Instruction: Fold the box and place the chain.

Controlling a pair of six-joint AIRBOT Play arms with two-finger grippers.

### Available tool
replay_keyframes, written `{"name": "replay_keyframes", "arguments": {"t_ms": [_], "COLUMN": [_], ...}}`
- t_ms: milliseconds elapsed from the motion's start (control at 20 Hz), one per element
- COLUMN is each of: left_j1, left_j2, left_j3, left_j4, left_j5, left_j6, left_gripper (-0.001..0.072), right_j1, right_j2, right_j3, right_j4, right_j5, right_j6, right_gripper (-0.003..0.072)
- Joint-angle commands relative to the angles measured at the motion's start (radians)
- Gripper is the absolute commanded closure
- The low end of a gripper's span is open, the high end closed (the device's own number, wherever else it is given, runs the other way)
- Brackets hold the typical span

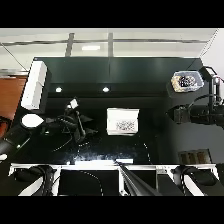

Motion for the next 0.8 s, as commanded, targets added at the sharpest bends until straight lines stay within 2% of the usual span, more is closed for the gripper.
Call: {"name": "replay_keyframes", "arguments": {"t_ms": [0, 150, 300, 600, 750], "left_j1": [-0.004, 0.012, -0.022, -0.064, -0.078], "left_j2": [-0.109, -0.259, -0.341, -0.382, -0.383], "left_j3": [0.097, 0.178, 0.210, 0.211, 0.211], "left_j4": [0.109, 0.075, 0.073, -0.039, -0.039], "left_j5": [0.012, -0.066, -0.077, -0.056, -0.060], "left_j6": [0.189, 0.333, 0.347, 0.360, 0.360], "left_gripper": [0.0001, 0.0002, 0.0001, 0.0002, 0.0002], "right_j1": [0.001, 0.000, 0.000, 0.000, 0.000], "right_j2": [0.001, 0.001, 0.000, 0.000, 0.000], "right_j3": [0.000, 0.000, 0.000, 0.000, 0.000], "right_j4": [0.001, 0.000, 0.000, -0.003, -0.003], "right_j5": [-0.003, -0.003, -0.003, -0.011, -0.028], "right_j6": [0.002, 0.004, 0.004, -0.015, -0.015], "right_gripper": [0.0371, 0.0371, 0.0372, 0.0372, 0.0371]}}
